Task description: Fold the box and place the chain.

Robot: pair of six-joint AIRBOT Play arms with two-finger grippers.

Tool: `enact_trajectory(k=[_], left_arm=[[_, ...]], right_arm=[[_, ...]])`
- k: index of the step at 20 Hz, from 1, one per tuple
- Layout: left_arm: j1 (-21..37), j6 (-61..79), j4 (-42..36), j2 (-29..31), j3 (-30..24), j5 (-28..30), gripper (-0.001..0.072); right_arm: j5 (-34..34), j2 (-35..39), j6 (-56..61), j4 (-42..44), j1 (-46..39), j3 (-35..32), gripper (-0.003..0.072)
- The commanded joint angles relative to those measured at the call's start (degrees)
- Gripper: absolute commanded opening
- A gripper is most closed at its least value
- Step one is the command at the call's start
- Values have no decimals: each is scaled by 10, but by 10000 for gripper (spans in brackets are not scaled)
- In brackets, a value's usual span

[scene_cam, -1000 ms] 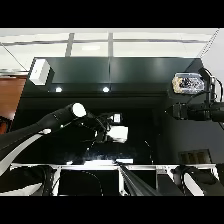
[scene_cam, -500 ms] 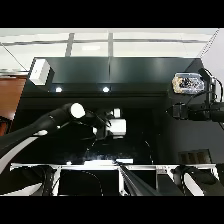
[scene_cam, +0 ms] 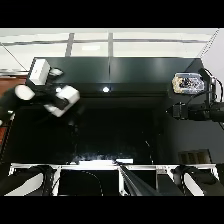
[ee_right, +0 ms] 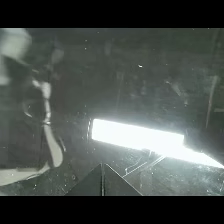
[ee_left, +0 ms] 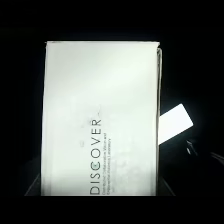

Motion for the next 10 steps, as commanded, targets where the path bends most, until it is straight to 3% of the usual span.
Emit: enact_trajectory(k=[1,5,10], left_arm=[[156,-78,36,-5,10,20,342],[205,-84,36,-76,81,19,342],[198,-84,25,-190,174,18,342]], right_arm=[[-4,0,0,2,0,0,9],[-26,0,0,2,0,0,8],[-36,-3,9,2,0,0,8]])
